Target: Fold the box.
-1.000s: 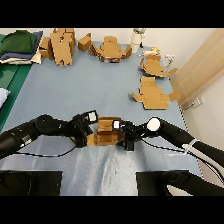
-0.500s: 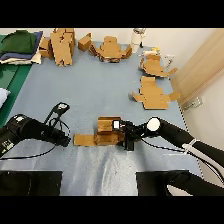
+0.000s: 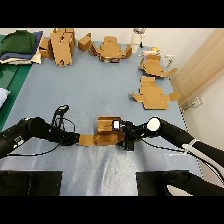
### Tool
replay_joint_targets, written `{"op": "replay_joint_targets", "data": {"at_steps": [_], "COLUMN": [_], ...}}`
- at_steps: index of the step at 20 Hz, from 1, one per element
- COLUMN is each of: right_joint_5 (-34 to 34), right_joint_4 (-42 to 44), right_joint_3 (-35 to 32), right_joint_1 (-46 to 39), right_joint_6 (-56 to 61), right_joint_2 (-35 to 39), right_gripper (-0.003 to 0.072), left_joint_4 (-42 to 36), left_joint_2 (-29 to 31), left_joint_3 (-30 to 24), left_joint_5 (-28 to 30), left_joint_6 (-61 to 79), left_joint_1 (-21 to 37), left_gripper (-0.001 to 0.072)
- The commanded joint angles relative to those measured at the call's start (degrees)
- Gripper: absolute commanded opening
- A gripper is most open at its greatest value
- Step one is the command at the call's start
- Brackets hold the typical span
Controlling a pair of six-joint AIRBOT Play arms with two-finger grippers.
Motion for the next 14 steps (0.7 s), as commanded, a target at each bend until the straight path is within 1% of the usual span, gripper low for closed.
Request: {"op": "replay_joint_targets", "data": {"at_steps": [1,4,8,14], "right_joint_5": [0.0,0.0,0.0,0.0], "right_joint_4": [0.0,0.0,0.0,0.0], "right_joint_3": [0.0,0.0,0.0,0.0], "right_joint_1": [0.0,0.0,0.0,0.0], "right_joint_6": [0.0,0.0,0.0,0.0], "right_joint_2": [0.0,0.0,0.0,0.0], "right_gripper": [0.0502,0.0502,0.0501,0.0501], "left_joint_4": [-7.9,-9.2,-16.5,-24.3], "left_joint_2": [-3.8,-4.7,-4.7,-4.7], "left_joint_3": [-0.1,-0.1,-0.1,0.0], "left_joint_5": [2.9,2.4,2.5,3.4], "left_joint_6": [4.9,5.8,11.1,15.2], "left_joint_1": [0.0,0.0,0.0,0.1], "left_gripper": [0.0013,0.0013,0.0013,0.0014]}}
